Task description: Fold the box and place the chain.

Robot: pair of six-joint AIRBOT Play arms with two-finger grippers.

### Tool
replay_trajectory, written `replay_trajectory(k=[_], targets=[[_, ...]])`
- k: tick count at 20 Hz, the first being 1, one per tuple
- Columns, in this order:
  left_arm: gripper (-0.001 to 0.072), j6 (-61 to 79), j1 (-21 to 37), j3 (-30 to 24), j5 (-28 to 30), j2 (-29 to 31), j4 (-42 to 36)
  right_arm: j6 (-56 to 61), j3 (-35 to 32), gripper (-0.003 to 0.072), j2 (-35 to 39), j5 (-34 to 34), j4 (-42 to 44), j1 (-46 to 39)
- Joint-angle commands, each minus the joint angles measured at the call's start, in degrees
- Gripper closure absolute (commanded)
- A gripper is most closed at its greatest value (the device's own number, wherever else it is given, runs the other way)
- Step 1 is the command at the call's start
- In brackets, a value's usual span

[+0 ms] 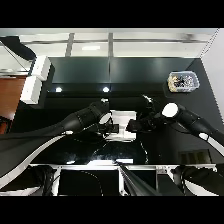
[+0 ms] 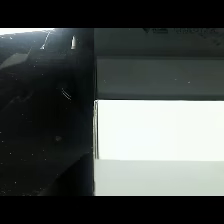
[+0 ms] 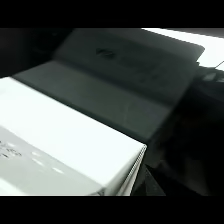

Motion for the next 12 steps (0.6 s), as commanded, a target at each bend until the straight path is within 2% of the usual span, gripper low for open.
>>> replay_trajectory(k=[1, 2, 4, 6, 9, 10, 12], targets=[[0.0682, 0.00, 0.02, 0.02, -0.02, 0.02, 0.02, 18.21, 4.74, 0.0152, -0.02, -1.44, -16.33, 6.16], [0.0682, 0.00, 0.02, 0.02, -0.02, 0.02, 0.00, 21.97, 5.88, 0.0208, -0.02, -0.72, -19.30, 7.61], [0.0682, 0.00, 0.02, 0.02, -0.02, 0.02, 0.00, 28.76, 7.74, 0.0209, -0.09, 1.36, -23.74, 10.05], [0.0682, 0.00, 0.02, 0.02, 0.00, 0.00, 0.02, 34.64, 9.07, 0.0310, -0.28, 4.61, -28.94, 12.57], [0.0682, 0.00, 0.02, 0.02, 0.02, 0.00, 0.02, 40.22, 9.53, 0.0314, -1.18, 9.84, -33.22, 15.58], [0.0682, 0.00, 0.02, 0.02, 0.04, 0.00, 0.02, 40.63, 9.53, 0.0384, -1.40, 10.32, -33.18, 16.37], [0.0682, 0.00, 0.02, 0.02, 0.04, 0.00, 0.04, 42.10, 9.53, 0.0389, -1.57, 9.55, -33.20, 17.77]])
